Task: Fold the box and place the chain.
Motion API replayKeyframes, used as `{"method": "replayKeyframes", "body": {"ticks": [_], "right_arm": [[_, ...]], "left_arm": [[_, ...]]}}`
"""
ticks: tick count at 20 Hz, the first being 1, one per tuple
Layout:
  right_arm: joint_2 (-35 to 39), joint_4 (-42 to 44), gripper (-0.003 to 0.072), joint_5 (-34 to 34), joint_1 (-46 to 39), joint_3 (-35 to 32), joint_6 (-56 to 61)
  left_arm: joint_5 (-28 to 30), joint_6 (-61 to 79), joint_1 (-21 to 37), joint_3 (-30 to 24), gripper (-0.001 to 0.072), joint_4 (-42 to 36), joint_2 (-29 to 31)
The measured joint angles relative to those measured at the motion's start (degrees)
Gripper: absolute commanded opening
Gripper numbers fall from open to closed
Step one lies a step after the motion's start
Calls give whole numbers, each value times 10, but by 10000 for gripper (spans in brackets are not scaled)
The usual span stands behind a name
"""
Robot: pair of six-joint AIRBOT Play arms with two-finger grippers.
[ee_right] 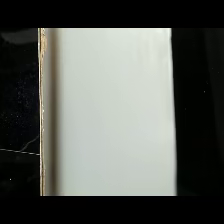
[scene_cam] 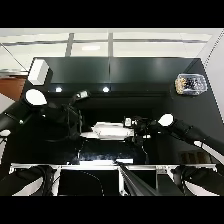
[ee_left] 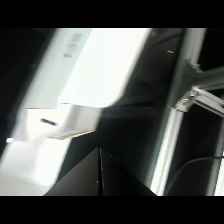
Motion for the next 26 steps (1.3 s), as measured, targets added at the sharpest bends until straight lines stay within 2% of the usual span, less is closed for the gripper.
{"method": "replayKeyframes", "body": {"ticks": [2,4,10,13,16,21,26], "right_arm": [[0,0,461,0,0,0,0],[0,0,461,0,0,0,0],[0,0,461,0,0,0,0],[0,0,461,0,0,0,0],[0,0,461,0,0,0,0],[0,-1,461,0,0,0,0],[0,-1,461,0,0,0,0]], "left_arm": [[17,-9,-30,-18,23,-19,1],[64,-13,-54,-30,23,-57,2],[280,-18,-77,-43,24,-139,-6],[345,-18,-86,-44,24,-155,-29],[374,-19,-100,-44,25,-162,-62],[367,-19,-112,-44,24,-164,-108],[373,-17,-94,-41,25,-116,-71]]}}
